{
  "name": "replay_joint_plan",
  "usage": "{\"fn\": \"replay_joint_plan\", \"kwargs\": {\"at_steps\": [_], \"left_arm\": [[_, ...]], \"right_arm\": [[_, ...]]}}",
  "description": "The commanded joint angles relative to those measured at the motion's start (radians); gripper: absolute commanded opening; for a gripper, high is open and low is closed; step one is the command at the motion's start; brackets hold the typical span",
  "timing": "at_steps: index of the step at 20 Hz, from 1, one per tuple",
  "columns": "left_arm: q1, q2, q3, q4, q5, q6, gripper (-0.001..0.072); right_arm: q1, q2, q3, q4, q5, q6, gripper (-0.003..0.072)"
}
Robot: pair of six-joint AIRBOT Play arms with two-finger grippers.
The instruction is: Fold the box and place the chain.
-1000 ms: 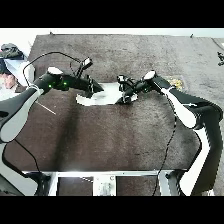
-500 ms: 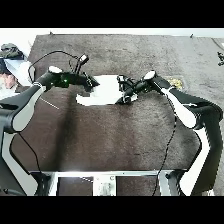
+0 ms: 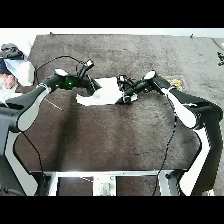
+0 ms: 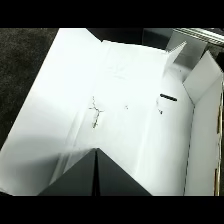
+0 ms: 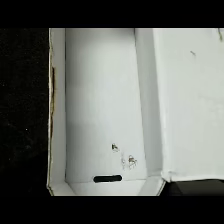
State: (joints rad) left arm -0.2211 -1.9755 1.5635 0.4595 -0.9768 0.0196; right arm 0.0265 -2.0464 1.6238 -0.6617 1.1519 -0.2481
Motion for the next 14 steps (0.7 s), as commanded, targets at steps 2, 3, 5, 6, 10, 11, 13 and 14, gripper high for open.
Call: {"fn": "replay_joint_plan", "kwargs": {"at_steps": [2,3,5,6,10,11,13,14], "left_arm": [[0.02,0.011,0.045,0.008,-0.047,0.015,0.001],[0.035,0.023,0.068,0.008,-0.09,0.015,0.001],[0.066,0.06,0.108,0.009,-0.195,0.015,0.001],[0.08,0.078,0.125,0.017,-0.232,0.015,0.001],[0.115,0.143,0.148,0.175,-0.319,0.01,0.0011],[0.115,0.144,0.147,0.248,-0.346,0.01,0.0012],[0.104,0.137,0.132,0.377,-0.376,0.013,0.0421],[0.097,0.137,0.117,0.428,-0.364,-0.011,0.063]], "right_arm": [[0.001,0.0,0.001,0.0,0.0,-0.002,0.0416],[0.001,0.0,0.001,-0.001,0.0,-0.002,0.0416],[0.001,0.0,0.001,0.0,0.0,-0.002,0.0416],[0.001,0.0,0.001,0.0,0.0,-0.002,0.0416],[0.001,0.0,0.001,0.0,0.0,-0.002,0.0416],[0.001,0.0,0.001,0.0,0.0,-0.002,0.0416],[0.001,0.0,0.001,0.0,0.0,-0.002,0.0416],[0.001,0.0,0.001,-0.001,0.0,-0.002,0.0416]]}}
